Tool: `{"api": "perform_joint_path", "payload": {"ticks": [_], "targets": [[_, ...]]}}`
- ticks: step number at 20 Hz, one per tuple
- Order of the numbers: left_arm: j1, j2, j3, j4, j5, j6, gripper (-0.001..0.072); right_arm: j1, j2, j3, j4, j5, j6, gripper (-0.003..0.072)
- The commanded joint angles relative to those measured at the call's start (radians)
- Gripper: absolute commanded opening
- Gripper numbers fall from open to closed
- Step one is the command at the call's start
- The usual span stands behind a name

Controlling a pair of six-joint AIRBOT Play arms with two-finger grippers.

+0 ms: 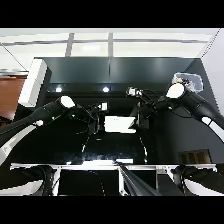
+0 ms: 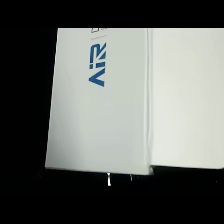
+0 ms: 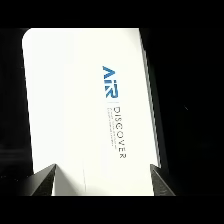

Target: Fold the box and place the chain.

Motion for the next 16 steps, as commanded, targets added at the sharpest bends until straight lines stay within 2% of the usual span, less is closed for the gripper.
{"api": "perform_joint_path", "payload": {"ticks": [1, 3, 8, 13, 16], "targets": [[0.001, 0.0, 0.001, 0.0, -0.002, 0.0, 0.0533, 0.018, -0.001, -0.002, -0.013, 0.018, 0.006, 0.0668], [0.001, 0.0, 0.001, 0.0, -0.002, 0.0, 0.0532, 0.043, -0.001, -0.002, -0.019, 0.016, 0.015, 0.0668], [0.001, 0.0, 0.001, 0.0, -0.002, 0.0, 0.0532, 0.067, -0.001, -0.002, -0.063, -0.089, 0.015, 0.0668], [0.001, 0.0, 0.001, 0.0, -0.002, 0.0, 0.0532, 0.089, 0.001, -0.002, -0.063, -0.033, 0.015, 0.0666], [0.001, 0.0, 0.001, 0.0, -0.002, 0.0, 0.0532, 0.113, 0.001, -0.002, -0.071, -0.079, 0.006, 0.0659]]}}
